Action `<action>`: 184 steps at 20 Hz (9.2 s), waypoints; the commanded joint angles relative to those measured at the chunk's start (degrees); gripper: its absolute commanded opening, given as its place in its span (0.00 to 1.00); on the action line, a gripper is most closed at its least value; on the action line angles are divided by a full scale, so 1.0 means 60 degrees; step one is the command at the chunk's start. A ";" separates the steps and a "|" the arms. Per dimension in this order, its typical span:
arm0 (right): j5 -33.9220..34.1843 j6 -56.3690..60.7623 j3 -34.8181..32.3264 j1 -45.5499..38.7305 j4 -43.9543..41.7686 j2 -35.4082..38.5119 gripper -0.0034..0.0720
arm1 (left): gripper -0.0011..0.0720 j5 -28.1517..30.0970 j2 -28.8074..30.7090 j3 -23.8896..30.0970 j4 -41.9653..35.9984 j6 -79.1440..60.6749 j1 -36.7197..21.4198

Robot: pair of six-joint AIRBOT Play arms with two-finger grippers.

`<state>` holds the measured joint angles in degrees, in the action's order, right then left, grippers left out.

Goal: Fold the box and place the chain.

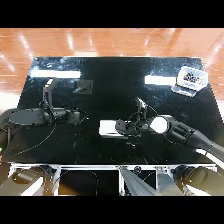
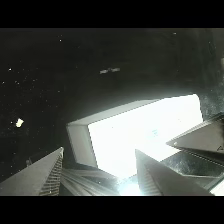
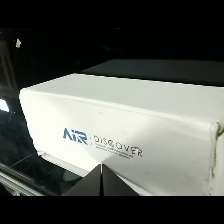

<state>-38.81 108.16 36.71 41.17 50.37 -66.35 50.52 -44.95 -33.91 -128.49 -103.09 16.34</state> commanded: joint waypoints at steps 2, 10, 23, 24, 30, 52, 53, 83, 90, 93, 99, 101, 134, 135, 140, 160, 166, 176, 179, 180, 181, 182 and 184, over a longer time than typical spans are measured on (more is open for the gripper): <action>0.0007 -0.0860 0.0011 0.0004 -0.0710 0.0135 0.08 | 0.78 0.0007 0.0007 -0.0004 -0.0113 -0.0011 0.0007; -0.0601 -0.1858 0.0022 -0.0739 -0.1100 0.2146 0.08 | 0.78 0.0310 0.0004 -0.0568 -0.0153 -0.1137 -0.0018; -0.3785 -0.2135 0.0022 -0.5577 0.3282 0.3217 0.08 | 0.89 0.0725 -0.1537 -0.1781 0.2269 -0.9038 0.3446; -0.3785 -0.2131 0.0022 -0.5665 0.3366 0.3217 0.08 | 0.89 0.0481 -0.1763 -0.1781 0.2262 -0.9351 0.3701; -0.3723 -0.2022 0.0022 -0.5730 0.3373 0.3213 0.08 | 0.88 -0.0240 -0.3027 -0.1909 0.0994 -1.0167 0.3366; -0.3085 -0.1960 0.0022 -0.5730 0.3406 0.3209 0.08 | 0.88 0.0339 -0.4182 -0.1861 0.0080 -1.1486 0.2707; -0.3082 -0.1960 0.0022 -0.5730 0.3406 0.3209 0.08 | 0.88 0.0277 -0.4182 -0.1807 0.0077 -1.1486 0.2707; -0.3133 -0.1956 0.0022 -0.5730 0.3617 0.3206 0.08 | 0.88 0.0463 -0.4095 -0.1785 -0.0215 -1.1428 0.2725; -0.3133 -0.1956 0.0022 -0.5730 0.3617 0.3206 0.08 | 0.88 0.0284 -0.4105 -0.1781 -0.0204 -1.1428 0.2721; -0.3133 -0.1956 0.0022 -0.5730 0.3617 0.3206 0.08 | 0.88 0.0331 -0.4105 -0.1774 -0.0200 -1.1420 0.2725; -0.3129 -0.1960 0.0022 -0.5730 0.3617 0.3209 0.08 | 0.88 0.0244 -0.4142 -0.1774 -0.0058 -1.1205 0.2721; -0.3133 -0.1960 0.0022 -0.5730 0.3617 0.3206 0.08 | 0.88 0.0189 -0.4142 -0.1774 -0.0058 -1.1165 0.2721; -0.3213 -0.1960 0.0022 -0.5730 0.3719 0.3206 0.08 | 0.88 0.0448 -0.4000 -0.1741 -0.0069 -1.0524 0.2852; -0.3213 -0.1960 0.0022 -0.5730 0.3719 0.3206 0.08 | 0.88 0.0459 -0.4000 -0.1741 -0.0066 -1.0528 0.2878; -0.3206 -0.1960 0.0022 -0.5730 0.3719 0.3206 0.08 | 0.88 0.0244 -0.4003 -0.1719 0.0011 -1.0528 0.2881; -0.3206 -0.1963 0.0022 -0.5730 0.3723 0.3206 0.08 | 0.88 0.0044 -0.4127 -0.1657 0.0080 -1.0604 0.3122; -0.3202 -0.1963 0.0022 -0.5730 0.3723 0.3206 0.08 | 0.88 -0.0310 -0.4142 -0.1468 0.0077 -1.0608 0.3129; -0.3166 -0.1963 0.0022 -0.5730 0.3799 0.3206 0.08 | 0.86 -0.0572 -0.4182 -0.1308 0.0080 -1.0608 0.3202; -0.3158 -0.1963 0.0022 -0.5730 0.3799 0.3206 0.08 | 0.81 -0.0648 -0.4277 -0.1308 0.0044 -1.0604 0.3395; -0.3158 -0.1963 0.0022 -0.5730 0.3807 0.3206 0.08 | 0.59 -0.0692 -0.4280 -0.1308 0.0047 -1.0597 0.3442; -0.3158 -0.1963 0.0022 -0.5730 0.3836 0.3206 0.08 | 0.26 -0.0688 -0.4277 -0.1308 0.0036 -1.0597 0.3442; -0.3162 -0.1963 0.0022 -0.5730 0.3865 0.3206 0.08 | 0.05 -0.0688 -0.4273 -0.1319 0.0055 -1.0597 0.3439; -0.3162 -0.1963 0.0022 -0.5730 0.3865 0.3206 0.08 | 0.05 -0.0678 -0.4215 -0.1373 0.0204 -1.0499 0.3399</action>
<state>-57.80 96.36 36.77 6.79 73.41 -47.11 46.35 -70.43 -41.89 -128.16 -166.65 36.69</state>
